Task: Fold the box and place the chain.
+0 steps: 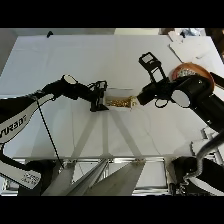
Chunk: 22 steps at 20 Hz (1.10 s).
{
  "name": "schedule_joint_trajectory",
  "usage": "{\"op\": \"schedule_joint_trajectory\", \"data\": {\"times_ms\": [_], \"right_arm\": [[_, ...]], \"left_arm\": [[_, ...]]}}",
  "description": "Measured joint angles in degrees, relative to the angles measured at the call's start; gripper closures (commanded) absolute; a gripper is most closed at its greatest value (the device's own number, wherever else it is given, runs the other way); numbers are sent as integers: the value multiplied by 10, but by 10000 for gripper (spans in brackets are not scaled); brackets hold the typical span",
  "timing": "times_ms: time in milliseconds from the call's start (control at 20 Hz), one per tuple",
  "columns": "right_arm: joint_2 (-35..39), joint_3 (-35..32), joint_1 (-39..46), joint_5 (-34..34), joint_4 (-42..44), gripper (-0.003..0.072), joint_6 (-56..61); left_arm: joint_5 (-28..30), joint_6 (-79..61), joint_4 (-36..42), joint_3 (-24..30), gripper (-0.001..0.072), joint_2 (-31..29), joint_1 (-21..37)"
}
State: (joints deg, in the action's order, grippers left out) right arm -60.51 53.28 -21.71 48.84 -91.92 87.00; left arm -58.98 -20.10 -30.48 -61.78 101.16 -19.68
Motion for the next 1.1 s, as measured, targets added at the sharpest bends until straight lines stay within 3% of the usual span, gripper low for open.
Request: {"op": "schedule_joint_trajectory", "data": {"times_ms": [350, 400, 450, 500, 750, 1100], "right_arm": [[-74, -9, -60, -113, 95, 668, -26], [-92, -10, -64, -122, 99, 585, -20], [-110, -10, -66, -129, 102, 452, -11], [-125, -10, -66, -134, 104, 383, -2], [-138, -10, -68, -144, 110, 391, 22], [-5, -19, -66, -87, 39, 392, -57]], "left_arm": [[0, 0, 0, 0, 433, 0, 0], [0, 0, 0, 0, 433, 0, 0], [0, 0, 0, 0, 433, 0, 0], [0, 0, 0, 0, 433, 0, 0], [0, 0, 0, 0, 433, 0, 0], [0, 0, 0, 0, 433, 0, 0]]}}
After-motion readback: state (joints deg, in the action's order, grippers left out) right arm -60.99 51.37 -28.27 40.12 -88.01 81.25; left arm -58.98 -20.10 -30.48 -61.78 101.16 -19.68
